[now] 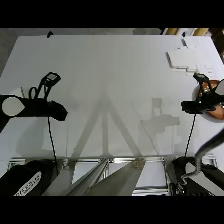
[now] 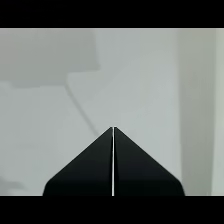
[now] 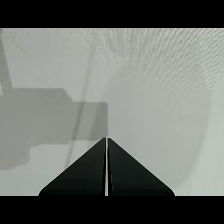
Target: Fold the box and place the chain.
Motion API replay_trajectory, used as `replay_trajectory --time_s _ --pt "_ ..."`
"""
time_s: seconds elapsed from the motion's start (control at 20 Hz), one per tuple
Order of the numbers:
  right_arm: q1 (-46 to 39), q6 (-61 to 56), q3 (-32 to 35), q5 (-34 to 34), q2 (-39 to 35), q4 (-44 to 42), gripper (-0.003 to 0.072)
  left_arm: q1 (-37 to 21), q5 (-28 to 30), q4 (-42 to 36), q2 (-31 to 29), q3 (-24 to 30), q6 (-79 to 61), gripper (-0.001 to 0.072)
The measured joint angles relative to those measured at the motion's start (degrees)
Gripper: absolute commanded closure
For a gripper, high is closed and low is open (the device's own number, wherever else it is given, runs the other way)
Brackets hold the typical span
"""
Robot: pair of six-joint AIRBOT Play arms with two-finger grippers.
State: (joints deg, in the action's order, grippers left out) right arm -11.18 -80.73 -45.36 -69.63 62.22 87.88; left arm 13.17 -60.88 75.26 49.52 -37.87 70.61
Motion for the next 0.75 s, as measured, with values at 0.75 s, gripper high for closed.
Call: replay_trajectory --time_s 0.75 --pt "0.0 0.0 0.0 0.0 0.0 0.0 0.0672 1.5 0.8 -2.8 5.9 0.1 0.2 0.0700"
